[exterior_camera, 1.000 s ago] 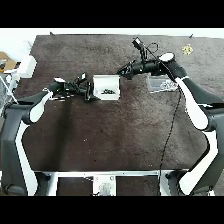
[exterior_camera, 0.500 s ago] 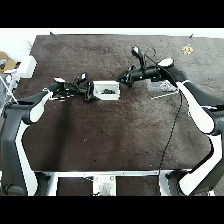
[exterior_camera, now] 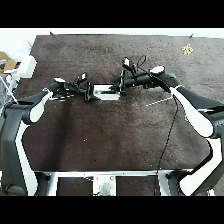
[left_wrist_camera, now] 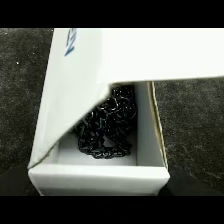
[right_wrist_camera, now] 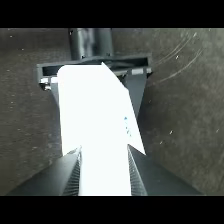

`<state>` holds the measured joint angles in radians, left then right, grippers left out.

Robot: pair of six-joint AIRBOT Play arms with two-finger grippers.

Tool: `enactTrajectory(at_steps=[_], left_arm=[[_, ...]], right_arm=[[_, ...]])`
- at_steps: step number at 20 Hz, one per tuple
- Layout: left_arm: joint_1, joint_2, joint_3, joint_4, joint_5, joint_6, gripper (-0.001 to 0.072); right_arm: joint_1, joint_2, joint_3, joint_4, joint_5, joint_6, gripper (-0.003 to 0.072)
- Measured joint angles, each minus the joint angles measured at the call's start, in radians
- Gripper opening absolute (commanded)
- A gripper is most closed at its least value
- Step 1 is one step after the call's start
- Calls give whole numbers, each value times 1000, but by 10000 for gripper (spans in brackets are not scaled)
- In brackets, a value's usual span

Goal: Fold the box and place the chain.

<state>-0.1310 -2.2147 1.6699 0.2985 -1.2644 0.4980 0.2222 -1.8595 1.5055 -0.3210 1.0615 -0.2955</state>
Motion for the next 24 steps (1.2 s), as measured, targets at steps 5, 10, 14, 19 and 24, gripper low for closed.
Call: enactTrajectory(at_steps=[5, 10, 14, 19, 24], left_arm=[[0, 0, 0, 0, 0, 0, 395], [0, 0, 0, 0, 0, 0, 395], [0, 0, 0, 0, 0, -1, 395], [0, 0, 0, 0, 0, -1, 395], [0, 0, 0, 0, 0, 0, 395]], right_arm=[[13, -28, -3, 8, -14, -64, 346], [16, -50, -3, 8, -2, -82, 343], [17, -45, 0, 10, -59, -111, 315], [17, -37, 25, 14, -103, -126, 314], [17, -39, 32, -13, -109, -128, 206]])
